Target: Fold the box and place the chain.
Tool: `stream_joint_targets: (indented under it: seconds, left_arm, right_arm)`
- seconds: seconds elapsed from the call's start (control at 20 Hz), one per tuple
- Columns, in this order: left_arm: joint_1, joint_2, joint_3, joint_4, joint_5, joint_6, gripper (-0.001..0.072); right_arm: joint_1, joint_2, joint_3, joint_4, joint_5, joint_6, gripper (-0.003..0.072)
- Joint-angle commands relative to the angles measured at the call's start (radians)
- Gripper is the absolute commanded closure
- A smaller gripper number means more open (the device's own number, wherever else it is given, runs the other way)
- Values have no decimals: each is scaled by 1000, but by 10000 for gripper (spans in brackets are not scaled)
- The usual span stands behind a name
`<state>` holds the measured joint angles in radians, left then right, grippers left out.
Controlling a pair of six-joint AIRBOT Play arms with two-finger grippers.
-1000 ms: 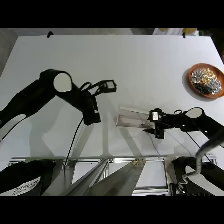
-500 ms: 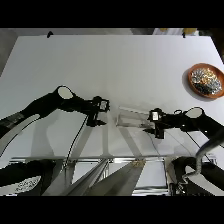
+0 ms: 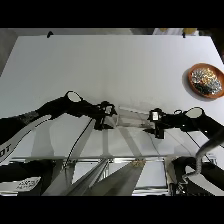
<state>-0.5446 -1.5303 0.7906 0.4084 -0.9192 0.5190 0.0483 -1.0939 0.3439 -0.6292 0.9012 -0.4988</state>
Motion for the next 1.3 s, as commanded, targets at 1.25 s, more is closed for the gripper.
stream_joint_targets:
  seconds: [1.25]
  left_arm:
    - [-31,-58,2,-87,30,60,7]
  right_arm:
    - [0,1,1,0,0,0,343]
